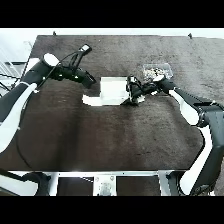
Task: Fold the box and place the chain.
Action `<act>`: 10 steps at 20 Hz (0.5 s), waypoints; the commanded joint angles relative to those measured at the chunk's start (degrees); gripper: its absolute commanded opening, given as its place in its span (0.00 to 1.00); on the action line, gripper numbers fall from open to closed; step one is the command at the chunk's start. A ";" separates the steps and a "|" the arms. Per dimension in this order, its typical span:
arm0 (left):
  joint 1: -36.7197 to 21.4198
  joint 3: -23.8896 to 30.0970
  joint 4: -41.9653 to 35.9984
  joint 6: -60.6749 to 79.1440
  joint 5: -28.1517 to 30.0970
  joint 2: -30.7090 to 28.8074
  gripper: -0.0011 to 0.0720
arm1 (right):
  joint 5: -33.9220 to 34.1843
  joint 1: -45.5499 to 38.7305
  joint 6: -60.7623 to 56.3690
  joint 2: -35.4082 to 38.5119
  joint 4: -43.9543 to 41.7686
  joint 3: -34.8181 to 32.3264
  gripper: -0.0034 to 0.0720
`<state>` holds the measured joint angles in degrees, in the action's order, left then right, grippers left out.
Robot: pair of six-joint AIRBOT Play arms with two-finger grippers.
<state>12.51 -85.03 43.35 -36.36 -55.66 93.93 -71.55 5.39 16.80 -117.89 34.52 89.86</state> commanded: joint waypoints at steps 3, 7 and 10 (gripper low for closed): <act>-4.00 10.51 1.20 -16.92 3.76 -8.09 0.03 | -0.04 0.02 0.00 -0.04 0.00 0.02 0.70; -5.53 12.68 5.03 -23.76 0.70 -7.98 0.04 | -0.04 0.02 -0.02 -0.04 0.00 0.00 0.70; -5.60 13.77 6.88 -28.59 1.22 -7.74 0.04 | -0.04 0.02 -0.02 -0.04 0.00 0.00 0.70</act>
